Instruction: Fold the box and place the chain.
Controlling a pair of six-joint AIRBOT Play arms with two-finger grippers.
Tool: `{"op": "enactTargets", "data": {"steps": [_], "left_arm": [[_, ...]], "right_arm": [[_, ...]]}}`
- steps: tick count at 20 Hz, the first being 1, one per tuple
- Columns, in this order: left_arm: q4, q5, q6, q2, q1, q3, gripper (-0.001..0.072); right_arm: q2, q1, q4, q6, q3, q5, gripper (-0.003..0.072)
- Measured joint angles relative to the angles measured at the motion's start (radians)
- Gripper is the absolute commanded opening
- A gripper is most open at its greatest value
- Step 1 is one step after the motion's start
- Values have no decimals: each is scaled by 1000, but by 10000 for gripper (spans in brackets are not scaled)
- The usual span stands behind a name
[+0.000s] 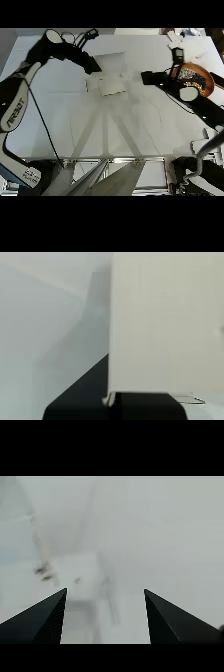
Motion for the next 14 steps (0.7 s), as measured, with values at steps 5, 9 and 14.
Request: {"op": "enactTargets", "data": {"steps": [5,9,14], "left_arm": [[34,-98,-3,286,0,-143,-3],[0,-36,108,432,0,-446,2],[-95,111,280,399,-2,-636,3]], "right_arm": [[205,-179,-43,0,0,145,526],[291,-322,-116,0,0,349,526],[319,-393,-195,0,0,525,526]]}}
